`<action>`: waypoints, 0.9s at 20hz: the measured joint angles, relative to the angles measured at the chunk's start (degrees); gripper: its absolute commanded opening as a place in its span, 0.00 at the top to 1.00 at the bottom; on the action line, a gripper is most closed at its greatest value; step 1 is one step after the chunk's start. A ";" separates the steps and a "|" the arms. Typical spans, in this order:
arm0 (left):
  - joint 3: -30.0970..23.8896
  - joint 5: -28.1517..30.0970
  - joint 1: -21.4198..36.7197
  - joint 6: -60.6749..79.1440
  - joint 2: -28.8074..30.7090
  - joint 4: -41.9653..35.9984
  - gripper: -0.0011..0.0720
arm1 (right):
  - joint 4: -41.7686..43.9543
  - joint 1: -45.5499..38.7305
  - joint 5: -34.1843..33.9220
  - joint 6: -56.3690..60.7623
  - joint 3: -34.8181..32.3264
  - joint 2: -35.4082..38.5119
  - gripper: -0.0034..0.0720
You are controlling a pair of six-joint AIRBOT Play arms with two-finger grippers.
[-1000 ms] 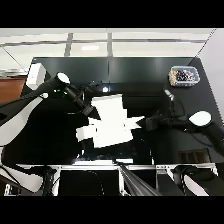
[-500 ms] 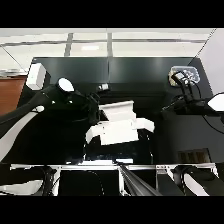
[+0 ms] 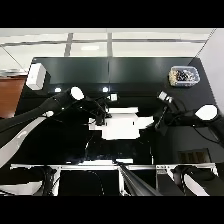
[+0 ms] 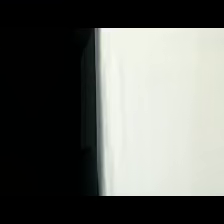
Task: Fold the box and place the chain.
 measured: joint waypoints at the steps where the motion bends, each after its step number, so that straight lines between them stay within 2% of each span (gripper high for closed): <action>1: -0.04 -0.44 0.00 -0.07 -0.31 0.09 0.95 | 0.44 0.96 -0.17 -2.56 -0.90 -0.07 0.01; 11: -0.20 -2.12 0.17 -0.33 -1.70 0.59 0.95 | 1.64 10.80 -1.81 -18.40 -5.44 -1.99 0.01; 18: -0.20 -3.52 2.23 -0.70 -1.73 0.68 0.95 | -4.42 11.89 -1.05 -16.63 0.09 -0.46 0.01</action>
